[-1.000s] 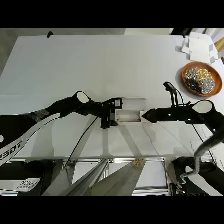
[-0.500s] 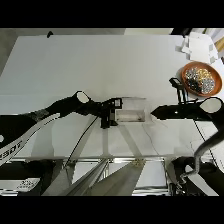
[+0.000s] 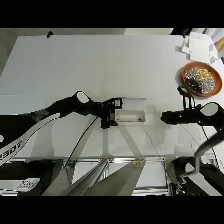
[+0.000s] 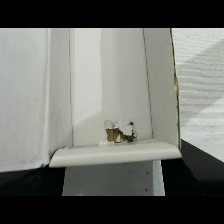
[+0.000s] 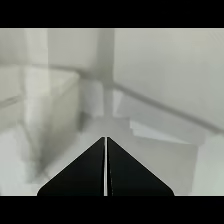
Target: Fold the box and place the chain.
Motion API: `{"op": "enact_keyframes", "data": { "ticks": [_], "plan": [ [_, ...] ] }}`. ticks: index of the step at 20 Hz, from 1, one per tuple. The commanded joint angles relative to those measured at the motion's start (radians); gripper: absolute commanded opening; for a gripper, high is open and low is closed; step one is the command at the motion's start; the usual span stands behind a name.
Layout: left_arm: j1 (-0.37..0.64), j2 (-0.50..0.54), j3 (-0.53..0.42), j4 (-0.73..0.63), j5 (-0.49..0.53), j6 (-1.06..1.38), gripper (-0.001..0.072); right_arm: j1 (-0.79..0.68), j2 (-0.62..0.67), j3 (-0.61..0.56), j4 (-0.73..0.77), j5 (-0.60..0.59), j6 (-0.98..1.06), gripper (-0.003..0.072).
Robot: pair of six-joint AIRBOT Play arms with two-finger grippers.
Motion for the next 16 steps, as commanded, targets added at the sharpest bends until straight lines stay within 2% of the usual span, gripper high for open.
{"op": "enact_keyframes", "data": {
  "ticks": [1,9,16],
  "plan": [
    [0.0,0.001,0.0,0.0,-0.003,0.0,0.0008,-0.006,-0.026,-0.011,0.033,-0.034,-0.021,0.0013],
    [0.0,0.001,0.0,0.0,-0.003,0.0,0.0008,-0.005,-0.102,-0.014,0.23,-0.047,-0.179,0.0013],
    [0.0,0.001,0.0,0.0,-0.003,0.0,0.0008,0.018,-0.108,-0.017,0.257,-0.05,-0.202,0.0013]
  ]
}}
